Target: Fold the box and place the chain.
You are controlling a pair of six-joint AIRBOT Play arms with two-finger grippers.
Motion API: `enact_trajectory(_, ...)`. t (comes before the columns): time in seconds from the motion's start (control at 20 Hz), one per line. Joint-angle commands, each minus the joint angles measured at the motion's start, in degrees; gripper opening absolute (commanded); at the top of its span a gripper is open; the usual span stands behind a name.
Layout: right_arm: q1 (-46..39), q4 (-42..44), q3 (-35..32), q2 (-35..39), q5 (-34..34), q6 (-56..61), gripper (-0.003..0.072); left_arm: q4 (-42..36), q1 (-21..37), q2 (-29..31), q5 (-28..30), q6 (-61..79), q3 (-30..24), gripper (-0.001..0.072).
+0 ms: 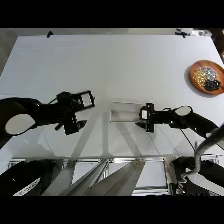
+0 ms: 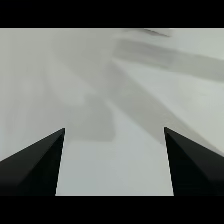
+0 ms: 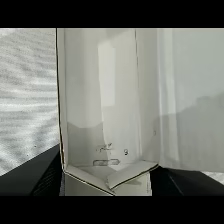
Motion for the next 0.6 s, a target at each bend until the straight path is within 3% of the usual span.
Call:
enact_trajectory(0.0,0.02,0.02,0.00,0.02,0.00,0.02,0.0463,-12.90,1.29,-4.35,8.39,23.23,-4.72,0.0700)
enact_trajectory(0.15,0.02,0.02,0.00,0.02,0.00,0.02,0.0463,-29.49,8.96,-14.49,13.68,36.96,-4.70,0.0700)
enact_trajectory(0.25,0.02,0.02,0.00,0.02,0.00,0.02,0.0463,-31.80,13.55,-21.38,14.32,42.42,-4.68,0.0700)
enact_trajectory(0.35,0.02,0.02,0.00,0.02,0.00,0.02,0.0463,-34.01,16.81,-25.88,19.10,45.97,-4.61,0.0699)
enact_trajectory(0.4,0.02,0.02,0.00,0.02,0.00,0.02,0.0463,-36.00,18.16,-27.36,18.97,45.86,-3.87,0.0699)
enact_trajectory(0.55,0.02,0.02,0.00,0.02,0.00,0.02,0.0463,-37.35,19.65,-30.71,8.74,50.12,0.63,0.0700)
